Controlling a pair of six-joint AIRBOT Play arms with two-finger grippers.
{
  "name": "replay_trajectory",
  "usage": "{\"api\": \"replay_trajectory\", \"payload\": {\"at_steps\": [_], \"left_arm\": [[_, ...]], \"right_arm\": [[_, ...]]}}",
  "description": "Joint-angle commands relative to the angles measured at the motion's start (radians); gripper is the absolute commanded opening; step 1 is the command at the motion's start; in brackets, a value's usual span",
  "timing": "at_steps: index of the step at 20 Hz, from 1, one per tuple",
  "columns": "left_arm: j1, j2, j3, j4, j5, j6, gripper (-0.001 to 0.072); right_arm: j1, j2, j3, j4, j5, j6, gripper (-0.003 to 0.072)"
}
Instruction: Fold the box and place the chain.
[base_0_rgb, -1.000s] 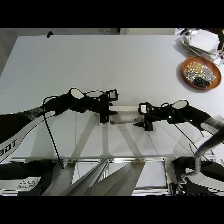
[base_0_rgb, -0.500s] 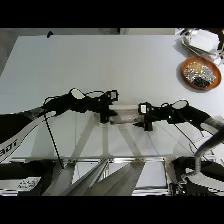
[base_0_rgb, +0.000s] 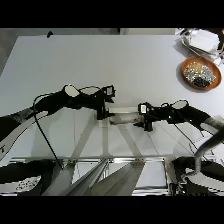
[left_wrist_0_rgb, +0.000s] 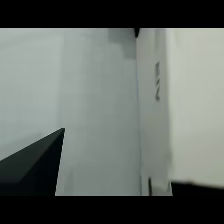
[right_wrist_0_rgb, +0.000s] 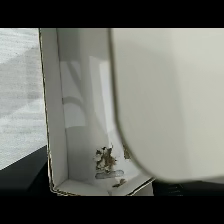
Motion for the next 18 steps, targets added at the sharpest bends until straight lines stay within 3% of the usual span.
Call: {"api": "replay_trajectory", "payload": {"at_steps": [1, 5, 6, 7, 8, 9, 11, 13, 16, 18], "left_arm": [[0.048, 0.071, 0.0, 0.188, -0.011, -0.186, 0.0682], [0.079, 0.235, 0.0, 0.301, -0.065, -0.328, 0.0675], [0.078, 0.278, 0.0, 0.299, -0.091, -0.329, 0.0581], [0.074, 0.315, 0.0, 0.295, -0.127, -0.328, 0.0364], [0.069, 0.347, 0.0, 0.285, -0.179, -0.327, 0.0102], [0.063, 0.367, 0.0, 0.285, -0.229, -0.328, 0.0008], [0.028, 0.374, 0.0, 0.286, -0.342, -0.329, 0.0002], [-0.039, 0.36, -0.003, 0.286, -0.377, -0.37, 0.0002], [-0.152, 0.308, -0.003, 0.236, -0.294, -0.4, 0.0002], [-0.198, 0.246, -0.003, 0.158, -0.175, -0.399, 0.0002]], "right_arm": [[-0.001, 0.0, 0.0, 0.0, 0.0, 0.001, 0.0438], [-0.001, 0.0, 0.0, 0.0, 0.0, 0.001, 0.0438], [-0.001, 0.0, 0.0, 0.0, 0.0, 0.001, 0.0438], [-0.001, 0.0, 0.0, 0.0, 0.0, 0.0, 0.0438], [-0.001, 0.0, 0.0, 0.0, 0.0, 0.001, 0.0438], [-0.001, 0.0, 0.0, 0.0, 0.0, 0.0, 0.0438], [-0.001, 0.0, 0.0, 0.0, 0.001, 0.0, 0.0438], [-0.001, 0.0, 0.0, 0.0, 0.001, 0.0, 0.0438], [-0.001, 0.0, 0.0, 0.0, 0.001, 0.0, 0.0438], [-0.001, 0.0, 0.0, 0.0, 0.001, 0.0, 0.0438]]}}
